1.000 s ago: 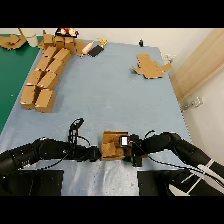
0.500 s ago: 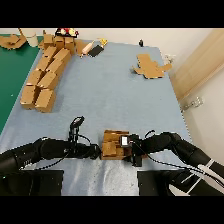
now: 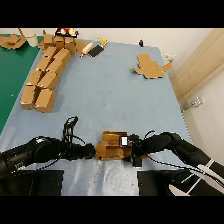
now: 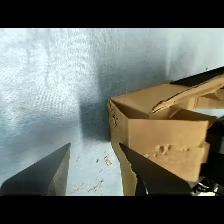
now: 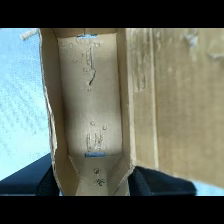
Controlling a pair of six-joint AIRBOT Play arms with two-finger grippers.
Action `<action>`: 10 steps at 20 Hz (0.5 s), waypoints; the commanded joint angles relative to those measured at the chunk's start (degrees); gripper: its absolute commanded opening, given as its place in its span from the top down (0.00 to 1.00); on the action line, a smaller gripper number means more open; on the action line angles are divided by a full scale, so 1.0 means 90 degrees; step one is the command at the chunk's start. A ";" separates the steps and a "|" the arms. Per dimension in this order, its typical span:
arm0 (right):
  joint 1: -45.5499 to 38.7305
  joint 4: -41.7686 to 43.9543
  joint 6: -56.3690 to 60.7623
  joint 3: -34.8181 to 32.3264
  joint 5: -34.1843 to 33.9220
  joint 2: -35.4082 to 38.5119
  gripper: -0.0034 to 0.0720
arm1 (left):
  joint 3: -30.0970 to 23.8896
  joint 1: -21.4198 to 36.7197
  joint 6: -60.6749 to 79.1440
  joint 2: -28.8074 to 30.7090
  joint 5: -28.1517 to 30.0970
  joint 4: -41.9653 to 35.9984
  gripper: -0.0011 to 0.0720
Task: Fold the box.
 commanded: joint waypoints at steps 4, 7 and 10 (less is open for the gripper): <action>0.0002 -0.0007 0.0005 0.0002 0.0000 -0.0005 0.30 | 0.0068 0.0063 -0.0542 0.0527 -0.0112 0.0505 0.36; 0.0002 -0.0007 0.0005 0.0002 0.0000 -0.0005 0.30 | 0.0075 0.0051 -0.0517 0.0491 -0.0112 0.0279 0.35; 0.0002 -0.0010 0.0002 0.0002 0.0000 -0.0005 0.30 | 0.0095 0.0053 -0.0517 0.0406 -0.0172 0.0282 0.33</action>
